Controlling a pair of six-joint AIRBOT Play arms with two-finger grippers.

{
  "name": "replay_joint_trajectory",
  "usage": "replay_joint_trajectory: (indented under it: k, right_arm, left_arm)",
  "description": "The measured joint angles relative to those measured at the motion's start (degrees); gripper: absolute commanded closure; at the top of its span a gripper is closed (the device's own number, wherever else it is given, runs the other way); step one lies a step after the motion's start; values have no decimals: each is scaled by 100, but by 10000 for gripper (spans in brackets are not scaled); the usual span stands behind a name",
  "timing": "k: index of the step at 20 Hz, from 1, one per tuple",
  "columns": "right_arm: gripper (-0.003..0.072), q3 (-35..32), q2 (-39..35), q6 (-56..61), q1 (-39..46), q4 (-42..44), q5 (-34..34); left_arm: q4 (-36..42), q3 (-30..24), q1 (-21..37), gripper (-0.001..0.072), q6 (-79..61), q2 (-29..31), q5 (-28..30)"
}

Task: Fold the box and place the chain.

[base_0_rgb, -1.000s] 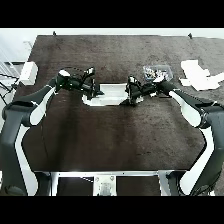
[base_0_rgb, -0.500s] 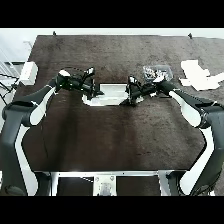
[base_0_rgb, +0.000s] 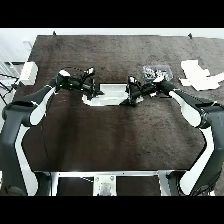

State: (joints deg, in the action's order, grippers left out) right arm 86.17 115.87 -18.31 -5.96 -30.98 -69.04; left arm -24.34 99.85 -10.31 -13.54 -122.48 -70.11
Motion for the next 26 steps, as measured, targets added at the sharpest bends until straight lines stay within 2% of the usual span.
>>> replay_joint_trajectory:
  k: [19, 21, 26]
  right_arm:
    - [97, 0, 0, 0, 0, 11, -2]
    - [97, 0, 0, 2, 0, 13, 7]
    - [97, 0, 2, 0, 0, 11, 4]
  left_arm:
    - [96, 0, 0, 688, 0, 0, -33]
    - [142, 0, 0, 490, 0, 2, -76]
    - [179, 7, 22, 493, -24, 15, -177]
